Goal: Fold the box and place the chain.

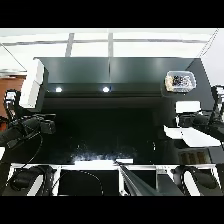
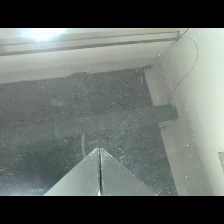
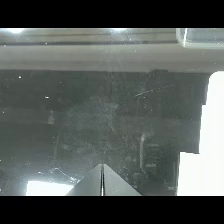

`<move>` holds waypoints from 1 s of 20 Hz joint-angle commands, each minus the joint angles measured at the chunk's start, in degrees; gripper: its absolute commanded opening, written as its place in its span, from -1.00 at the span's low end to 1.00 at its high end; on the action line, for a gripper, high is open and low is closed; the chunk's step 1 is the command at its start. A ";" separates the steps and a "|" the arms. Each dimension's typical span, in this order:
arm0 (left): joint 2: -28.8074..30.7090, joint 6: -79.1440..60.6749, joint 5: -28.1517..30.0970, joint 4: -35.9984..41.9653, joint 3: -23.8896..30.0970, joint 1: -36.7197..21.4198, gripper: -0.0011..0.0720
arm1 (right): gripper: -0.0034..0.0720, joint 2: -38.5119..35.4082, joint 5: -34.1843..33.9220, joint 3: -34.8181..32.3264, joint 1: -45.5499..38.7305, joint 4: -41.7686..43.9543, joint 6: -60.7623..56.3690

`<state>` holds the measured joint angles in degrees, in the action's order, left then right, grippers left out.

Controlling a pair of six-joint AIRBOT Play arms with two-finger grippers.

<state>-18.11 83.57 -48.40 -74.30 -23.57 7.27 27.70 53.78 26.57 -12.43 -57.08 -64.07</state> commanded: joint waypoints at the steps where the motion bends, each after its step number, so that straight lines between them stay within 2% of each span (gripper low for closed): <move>1: 0.04 0.00 0.02 0.00 0.02 0.02 -0.89 | -0.87 -0.04 0.02 -0.04 0.04 0.02 0.00; 12: 0.02 0.00 0.02 0.00 0.02 0.02 -0.89 | -0.87 -0.04 -0.07 -0.04 0.04 0.70 -0.02; 17: 0.02 0.07 1.57 0.61 0.07 0.07 -0.89 | -0.86 -0.04 -8.96 -0.04 0.04 5.11 -0.02; 18: -0.24 0.04 4.35 1.25 0.07 0.20 -0.89 | -0.39 -0.04 -10.25 -0.04 0.04 5.57 -0.02; 19: -0.31 0.50 7.45 1.62 0.07 0.17 -0.89 | 0.74 -0.04 -10.38 -0.04 0.04 5.33 0.00; 20: -0.33 0.72 10.36 2.69 0.07 0.17 -0.89 | 1.00 0.17 -11.76 -0.04 0.04 4.09 -0.33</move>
